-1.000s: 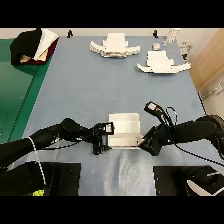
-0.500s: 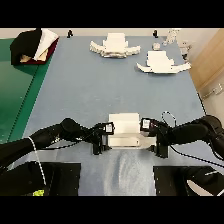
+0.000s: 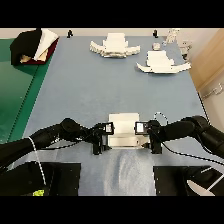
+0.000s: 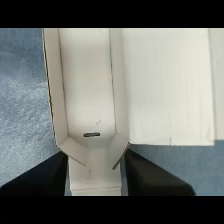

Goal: Fold the box.

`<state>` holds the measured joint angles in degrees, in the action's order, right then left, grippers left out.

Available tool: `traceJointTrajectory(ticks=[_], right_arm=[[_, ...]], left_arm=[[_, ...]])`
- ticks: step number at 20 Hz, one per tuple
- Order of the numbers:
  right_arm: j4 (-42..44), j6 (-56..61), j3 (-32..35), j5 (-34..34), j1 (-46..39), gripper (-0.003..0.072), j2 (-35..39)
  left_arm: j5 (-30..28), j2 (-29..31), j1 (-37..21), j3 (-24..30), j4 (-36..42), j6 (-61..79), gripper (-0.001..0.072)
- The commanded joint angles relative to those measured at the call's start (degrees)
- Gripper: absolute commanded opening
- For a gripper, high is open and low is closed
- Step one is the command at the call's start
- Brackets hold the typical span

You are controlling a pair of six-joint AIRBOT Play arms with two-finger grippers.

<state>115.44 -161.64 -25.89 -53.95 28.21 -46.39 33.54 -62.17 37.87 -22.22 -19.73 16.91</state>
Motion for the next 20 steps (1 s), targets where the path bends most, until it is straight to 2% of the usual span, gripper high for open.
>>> traceJointTrajectory(ticks=[1,2,4,6,7,8,10,16,17,18,19,20], right_arm=[[2.19,-1.95,0.02,0.48,0.04,0.0418,-1.51],[2.19,-1.95,0.02,0.48,0.04,0.0389,-1.51],[2.21,-1.95,0.02,0.52,0.04,0.0267,-1.51],[2.27,-1.97,0.02,0.61,0.04,0.0229,-1.53],[2.62,-1.97,0.02,0.79,0.07,0.0147,-1.53],[3.34,-2.51,0.02,0.98,0.07,0.0147,-1.73],[4.74,-2.99,0.02,1.33,0.2,0.0078,-2.1],[5.29,-2.97,0.02,4.94,3.26,0.008,-4.31],[5.27,-2.99,0.02,5.16,3.32,0.0098,-4.52],[5.31,-2.99,0.02,5.57,3.32,0.0267,-4.74],[5.29,-2.97,0.02,5.66,3.32,0.055,-4.76],[5.27,-2.97,0.02,5.66,3.32,0.0596,-4.74]], left_arm=[[0.0,0.0,-0.02,0.02,-0.02,0.02,0.048],[0.0,0.0,-0.02,0.02,-0.02,0.02,0.0481],[0.0,0.0,-0.02,0.02,-0.02,0.02,0.0481],[0.0,0.0,-0.02,0.02,-0.02,0.02,0.0481],[0.0,0.0,-0.02,0.02,-0.02,0.02,0.0481],[0.0,0.0,-0.02,0.02,-0.02,0.02,0.0481],[0.0,0.0,-0.02,0.02,-0.02,0.02,0.0481],[0.0,0.0,-0.02,0.02,-0.02,0.02,0.0481],[0.0,0.0,-0.02,0.02,-0.02,0.02,0.0481],[0.0,0.0,-0.02,0.02,-0.02,0.02,0.0481],[0.0,0.0,-0.02,0.02,-0.02,0.02,0.0481],[0.0,0.0,-0.02,0.02,0.0,0.02,0.0481]])
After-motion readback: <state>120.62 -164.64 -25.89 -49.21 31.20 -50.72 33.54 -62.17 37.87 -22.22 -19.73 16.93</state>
